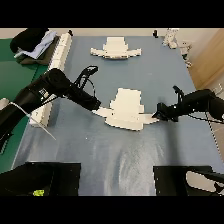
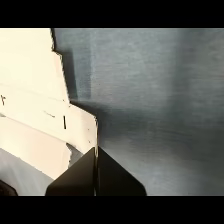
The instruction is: Fold the box.
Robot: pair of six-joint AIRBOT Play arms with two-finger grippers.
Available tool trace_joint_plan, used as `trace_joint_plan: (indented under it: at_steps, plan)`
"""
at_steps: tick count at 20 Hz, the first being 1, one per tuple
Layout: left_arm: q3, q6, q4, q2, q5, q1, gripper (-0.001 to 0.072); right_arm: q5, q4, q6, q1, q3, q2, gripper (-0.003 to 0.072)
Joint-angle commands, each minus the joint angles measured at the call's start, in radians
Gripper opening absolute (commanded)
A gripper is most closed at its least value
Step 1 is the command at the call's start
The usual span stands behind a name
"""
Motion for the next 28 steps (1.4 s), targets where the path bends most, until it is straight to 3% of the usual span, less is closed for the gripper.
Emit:
trace_joint_plan:
  at_steps: [1,5,6,7,11,18,28]
  plan:
    - [0.001,-0.042,-0.021,-0.006,0.018,0.023,0.0015,0.016,0.002,-0.013,0.070,0.000,0.006,-0.0001]
    - [0.004,-0.045,-0.087,-0.050,-0.055,0.179,0.0019,0.042,-0.044,-0.045,0.164,-0.053,0.143,-0.0002]
    - [0.003,-0.030,-0.126,-0.069,-0.078,0.227,0.0238,0.046,-0.044,-0.045,0.177,-0.082,0.191,-0.0001]
    - [0.004,-0.028,-0.158,-0.087,-0.093,0.265,0.0380,0.051,-0.045,-0.045,0.189,-0.110,0.229,0.0000]
    - [0.005,0.084,-0.280,-0.170,-0.107,0.330,0.0378,0.117,-0.050,-0.047,0.246,-0.187,0.333,0.0000]
    - [0.005,0.216,-0.444,-0.365,-0.124,0.327,0.0378,0.196,-0.042,-0.045,0.347,-0.187,0.340,0.0000]
    - [0.088,0.332,-0.541,-0.486,-0.156,0.220,0.0377,0.212,-0.043,-0.044,0.350,-0.187,0.336,0.0000]
